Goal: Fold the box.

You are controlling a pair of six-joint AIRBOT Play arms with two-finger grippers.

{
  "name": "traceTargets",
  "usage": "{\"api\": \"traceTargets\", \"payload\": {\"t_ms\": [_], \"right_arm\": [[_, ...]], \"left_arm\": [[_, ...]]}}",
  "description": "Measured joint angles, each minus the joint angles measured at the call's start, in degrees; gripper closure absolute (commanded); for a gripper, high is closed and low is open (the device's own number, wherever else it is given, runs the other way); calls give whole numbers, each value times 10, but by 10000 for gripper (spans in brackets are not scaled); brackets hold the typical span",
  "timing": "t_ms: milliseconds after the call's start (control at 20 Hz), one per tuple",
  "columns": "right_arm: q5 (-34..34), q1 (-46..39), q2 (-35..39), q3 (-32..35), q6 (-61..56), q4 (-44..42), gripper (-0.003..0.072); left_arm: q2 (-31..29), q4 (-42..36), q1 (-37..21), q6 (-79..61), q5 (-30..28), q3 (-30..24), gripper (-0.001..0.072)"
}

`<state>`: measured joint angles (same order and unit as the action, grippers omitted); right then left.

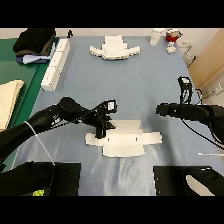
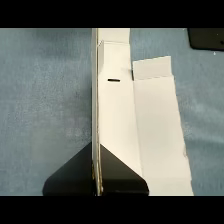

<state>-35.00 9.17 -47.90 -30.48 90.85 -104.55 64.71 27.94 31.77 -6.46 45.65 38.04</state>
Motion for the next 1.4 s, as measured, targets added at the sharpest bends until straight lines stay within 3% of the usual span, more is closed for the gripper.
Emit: {"api": "traceTargets", "payload": {"t_ms": [550,800,1000,1150,1400], "right_arm": [[-2,0,0,0,0,-12,443],[-5,0,0,0,0,-13,443],[-6,0,0,0,0,-15,443],[-6,0,0,0,0,-16,443],[-6,0,0,0,0,-21,443]], "left_arm": [[27,0,-2,-2,12,2,694],[-14,-2,2,-41,-3,0,697],[-85,-10,34,-65,-60,-39,699],[-132,-43,86,-103,-163,-96,697],[-141,-80,143,-141,-260,-150,696]]}}
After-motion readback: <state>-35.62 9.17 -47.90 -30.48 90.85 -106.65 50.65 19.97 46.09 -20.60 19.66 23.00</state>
